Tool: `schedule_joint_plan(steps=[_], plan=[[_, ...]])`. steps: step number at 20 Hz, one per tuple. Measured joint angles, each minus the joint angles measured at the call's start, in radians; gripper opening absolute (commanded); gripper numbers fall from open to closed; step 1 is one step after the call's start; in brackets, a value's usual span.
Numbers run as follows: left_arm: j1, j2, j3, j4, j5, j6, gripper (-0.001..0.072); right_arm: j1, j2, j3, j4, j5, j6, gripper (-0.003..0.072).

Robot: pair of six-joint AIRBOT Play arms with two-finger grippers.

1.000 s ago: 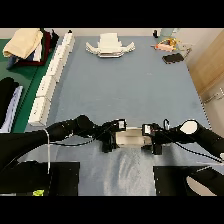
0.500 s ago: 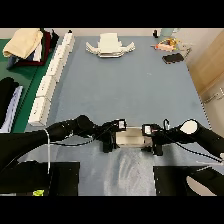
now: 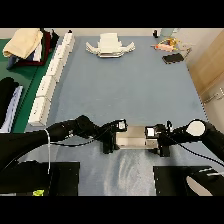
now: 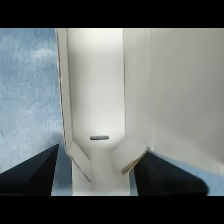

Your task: Fold the box.

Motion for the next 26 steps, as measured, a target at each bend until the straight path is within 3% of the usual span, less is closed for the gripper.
schedule_joint_plan(steps=[6,15,20,26], plan=[[0.000,0.000,0.000,0.003,0.002,0.002,0.0424,0.000,0.047,0.018,-0.075,0.064,0.100,0.0715],[0.000,0.000,0.000,0.004,0.003,0.003,0.0425,0.000,0.056,0.156,-0.116,0.293,0.307,0.0713],[0.000,0.000,0.000,0.004,0.003,0.003,0.0425,0.000,0.056,0.185,0.058,0.327,0.408,0.0712],[0.000,0.000,0.000,0.004,0.003,0.003,0.0425,0.000,0.056,0.192,0.387,0.336,0.797,0.0712]])
